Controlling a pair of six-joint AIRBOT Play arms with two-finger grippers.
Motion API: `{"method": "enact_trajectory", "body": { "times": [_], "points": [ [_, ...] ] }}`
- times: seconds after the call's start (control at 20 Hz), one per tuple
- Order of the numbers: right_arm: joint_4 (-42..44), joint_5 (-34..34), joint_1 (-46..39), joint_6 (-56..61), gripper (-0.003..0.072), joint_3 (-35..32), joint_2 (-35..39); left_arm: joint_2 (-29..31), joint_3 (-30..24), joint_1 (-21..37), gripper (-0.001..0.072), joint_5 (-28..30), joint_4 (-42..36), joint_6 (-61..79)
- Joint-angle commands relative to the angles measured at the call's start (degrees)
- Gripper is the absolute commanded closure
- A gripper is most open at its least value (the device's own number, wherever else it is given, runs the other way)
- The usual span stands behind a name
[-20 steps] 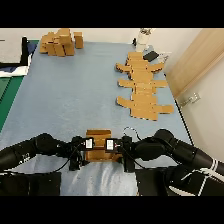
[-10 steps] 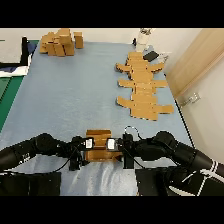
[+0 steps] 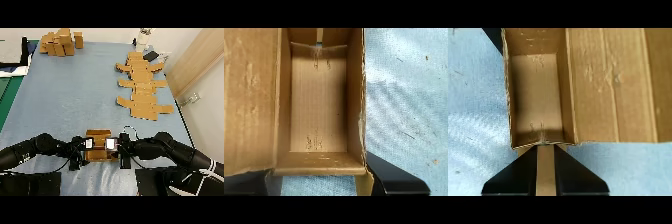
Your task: Fold the box.
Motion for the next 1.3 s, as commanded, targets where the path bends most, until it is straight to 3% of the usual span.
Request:
{"method": "enact_trajectory", "body": {
  "times": [0.0,0.2,0.25,0.3,0.35,0.55,0.6,0.7,0.8,0.95,1.05,1.15,1.25],
  "points": [
    [1.62,2.25,0.09,-2.71,0.0529,-0.02,-1.57,0.02,0.02,0.02,0.0122,0.00,0.02,0.02],
    [4.13,2.86,0.76,-4.70,0.0529,-0.02,-3.48,0.02,0.02,0.02,0.0123,0.00,0.02,0.02],
    [4.20,2.84,1.44,-4.68,0.0490,-0.02,-3.98,0.02,0.02,0.02,0.0123,-0.02,0.00,0.04],
    [4.46,2.93,1.90,-4.68,0.0284,-0.04,-4.59,0.02,0.02,0.02,0.0122,0.00,0.02,0.02],
    [4.83,2.93,2.19,-4.70,0.0173,-0.02,-5.31,0.02,0.02,0.02,0.0123,0.00,0.02,0.02],
    [4.63,2.84,2.82,-4.44,0.0173,-0.02,-5.88,0.02,0.02,0.02,0.0123,0.00,0.02,0.02],
    [4.55,2.58,2.80,-3.85,0.0188,-0.02,-5.79,0.02,0.02,0.02,0.0122,0.00,0.00,0.02],
    [0.85,1.42,2.78,1.95,0.0533,0.22,-4.52,0.02,0.02,0.02,0.0123,-0.02,0.00,0.02],
    [-11.89,-1.77,2.78,21.18,0.0684,1.70,-1.51,0.02,0.02,0.02,0.0123,0.00,0.02,0.02],
    [-37.16,-14.82,2.75,55.76,0.0684,5.38,4.35,0.02,0.02,0.02,0.0123,-0.02,0.00,0.02],
    [-47.34,-25.42,1.84,77.57,0.0684,6.12,7.67,0.02,0.02,0.02,0.0123,0.00,0.02,0.02],
    [-46.03,-31.80,-2.03,88.72,0.0684,4.46,8.24,0.02,0.02,0.02,0.0123,-0.02,0.00,0.04],
    [-35.85,-28.61,-5.64,89.53,0.0684,1.01,7.74,0.02,0.02,0.02,0.0122,0.00,0.02,0.02]
  ]
}}
